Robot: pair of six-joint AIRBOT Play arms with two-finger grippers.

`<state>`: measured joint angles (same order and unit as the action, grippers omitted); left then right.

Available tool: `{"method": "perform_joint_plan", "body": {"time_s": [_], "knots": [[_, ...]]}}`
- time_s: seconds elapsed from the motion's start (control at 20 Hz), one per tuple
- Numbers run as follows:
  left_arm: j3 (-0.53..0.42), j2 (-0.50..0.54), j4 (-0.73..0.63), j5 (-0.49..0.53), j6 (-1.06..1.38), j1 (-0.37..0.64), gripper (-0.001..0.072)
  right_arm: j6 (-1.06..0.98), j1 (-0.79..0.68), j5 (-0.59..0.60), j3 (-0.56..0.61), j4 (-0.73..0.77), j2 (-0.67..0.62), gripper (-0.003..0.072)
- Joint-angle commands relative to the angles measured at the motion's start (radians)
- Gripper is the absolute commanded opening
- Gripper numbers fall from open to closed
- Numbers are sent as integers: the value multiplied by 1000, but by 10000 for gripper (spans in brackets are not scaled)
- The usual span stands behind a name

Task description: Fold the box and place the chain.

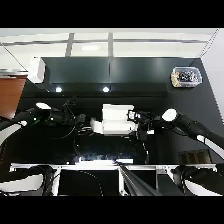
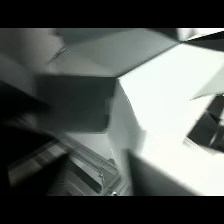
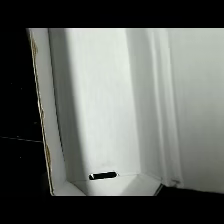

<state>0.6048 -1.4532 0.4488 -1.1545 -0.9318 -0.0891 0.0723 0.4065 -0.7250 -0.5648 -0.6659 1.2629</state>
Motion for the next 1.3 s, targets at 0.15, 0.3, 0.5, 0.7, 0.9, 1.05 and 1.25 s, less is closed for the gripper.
{"method": "perform_joint_plan", "body": {"time_s": [0.15,0.3,0.5,0.7,0.9,1.05,1.25], "knots": [[97,-1,66,-119,14,-3,692,-1,1,0,0,0,0,403],[145,0,64,-155,-22,-26,692,-1,1,0,0,0,0,404],[206,2,190,-87,-160,-140,692,0,1,0,0,0,0,404],[267,10,372,75,-359,-274,691,0,1,0,0,0,0,404],[308,10,388,111,-395,-320,692,0,1,0,0,0,0,404],[322,9,411,100,-452,-322,691,0,1,0,0,0,0,404],[351,9,568,85,-598,-383,691,0,1,0,0,0,0,404]]}}
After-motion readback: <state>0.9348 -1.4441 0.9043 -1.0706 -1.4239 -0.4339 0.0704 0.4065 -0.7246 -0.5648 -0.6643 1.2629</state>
